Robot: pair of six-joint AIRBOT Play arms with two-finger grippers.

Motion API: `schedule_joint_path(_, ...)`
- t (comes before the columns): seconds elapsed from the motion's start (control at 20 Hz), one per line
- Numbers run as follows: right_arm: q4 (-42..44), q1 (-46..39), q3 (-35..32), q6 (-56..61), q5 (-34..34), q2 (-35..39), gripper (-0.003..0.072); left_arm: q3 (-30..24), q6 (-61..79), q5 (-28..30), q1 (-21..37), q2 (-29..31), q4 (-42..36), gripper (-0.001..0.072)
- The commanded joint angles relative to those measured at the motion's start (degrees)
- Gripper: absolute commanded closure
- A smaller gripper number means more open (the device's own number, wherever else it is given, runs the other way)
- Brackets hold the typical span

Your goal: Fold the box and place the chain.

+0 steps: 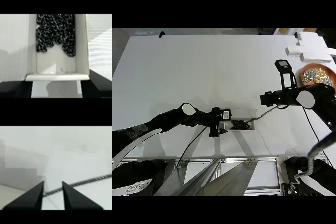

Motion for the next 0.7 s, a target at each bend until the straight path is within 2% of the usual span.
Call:
schedule_joint_path(0.0,-3.5,-4.7,-0.9,1.1,3.7,-4.7,0.0344,0.0,0.0,0.0,0.0,0.0,0.0,0.0434)
schedule_joint_path(0.2,-3.5,-4.8,-3.5,1.2,0.9,-7.9,0.0348,0.0,0.0,0.0,0.0,0.0,0.0,0.0434)
schedule_joint_path(0.65,-3.5,-4.8,-3.6,2.4,-0.8,-15.1,0.0350,0.0,0.0,0.0,0.0,0.0,0.0,0.0434)
